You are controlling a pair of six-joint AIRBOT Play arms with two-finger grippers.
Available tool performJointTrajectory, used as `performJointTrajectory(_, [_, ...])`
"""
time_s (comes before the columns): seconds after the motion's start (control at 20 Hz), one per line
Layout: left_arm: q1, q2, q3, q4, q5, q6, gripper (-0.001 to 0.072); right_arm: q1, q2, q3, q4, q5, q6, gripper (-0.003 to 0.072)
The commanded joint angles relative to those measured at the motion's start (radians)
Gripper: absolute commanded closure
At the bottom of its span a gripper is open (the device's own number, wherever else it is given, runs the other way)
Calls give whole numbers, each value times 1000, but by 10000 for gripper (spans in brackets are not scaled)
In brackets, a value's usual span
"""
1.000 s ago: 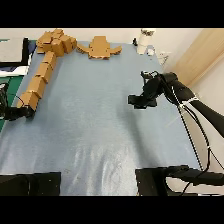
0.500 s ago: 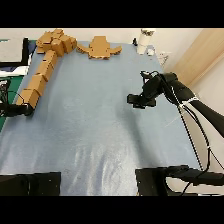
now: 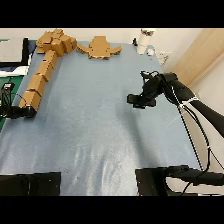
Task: Fold the box.
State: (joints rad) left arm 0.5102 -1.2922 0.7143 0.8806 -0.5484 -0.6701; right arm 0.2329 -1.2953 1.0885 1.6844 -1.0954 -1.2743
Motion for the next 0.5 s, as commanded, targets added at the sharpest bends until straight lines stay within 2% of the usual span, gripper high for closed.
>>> performJointTrajectory(0.0, [1,-6,0,4,-15,-3,24,0,-1,1,0,0,0,682])
performJointTrajectory(0.25, [3,0,8,98,-101,-48,12,0,-1,1,0,-1,0,682])
performJointTrajectory(0.45, [3,16,37,225,-223,-145,12,0,-1,1,0,-2,0,682])
